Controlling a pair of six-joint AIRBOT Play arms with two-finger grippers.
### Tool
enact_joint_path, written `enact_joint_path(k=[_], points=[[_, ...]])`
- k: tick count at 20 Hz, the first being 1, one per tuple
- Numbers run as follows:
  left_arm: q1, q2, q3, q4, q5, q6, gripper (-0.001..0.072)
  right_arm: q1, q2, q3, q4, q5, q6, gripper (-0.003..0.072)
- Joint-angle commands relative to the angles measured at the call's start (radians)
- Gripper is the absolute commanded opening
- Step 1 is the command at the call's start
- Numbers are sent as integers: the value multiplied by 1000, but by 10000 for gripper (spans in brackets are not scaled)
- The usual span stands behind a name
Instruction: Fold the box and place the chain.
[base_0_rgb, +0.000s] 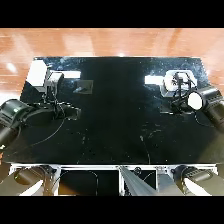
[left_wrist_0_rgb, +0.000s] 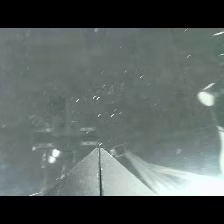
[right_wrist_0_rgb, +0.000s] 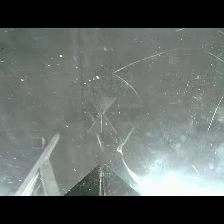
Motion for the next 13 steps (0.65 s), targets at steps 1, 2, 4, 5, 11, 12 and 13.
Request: enact_joint_path(k=[1,2,4,5,11,12,13], points=[[-19,10,-20,44,-13,-37,19,0,6,-21,-2,-6,16,28],[-19,10,-20,44,-12,-37,20,0,6,-21,-3,-7,16,28],[-19,10,-20,45,-12,-37,20,0,6,-21,-3,-7,16,28],[-19,10,-20,45,-12,-37,20,0,6,-21,-3,-7,16,28],[-19,8,-20,40,1,-37,20,0,6,-21,-3,-7,16,29],[-19,8,-20,40,1,-37,20,0,6,-21,-3,-7,16,28],[-19,8,-20,40,2,-37,20,0,6,-21,-3,-7,16,28]])
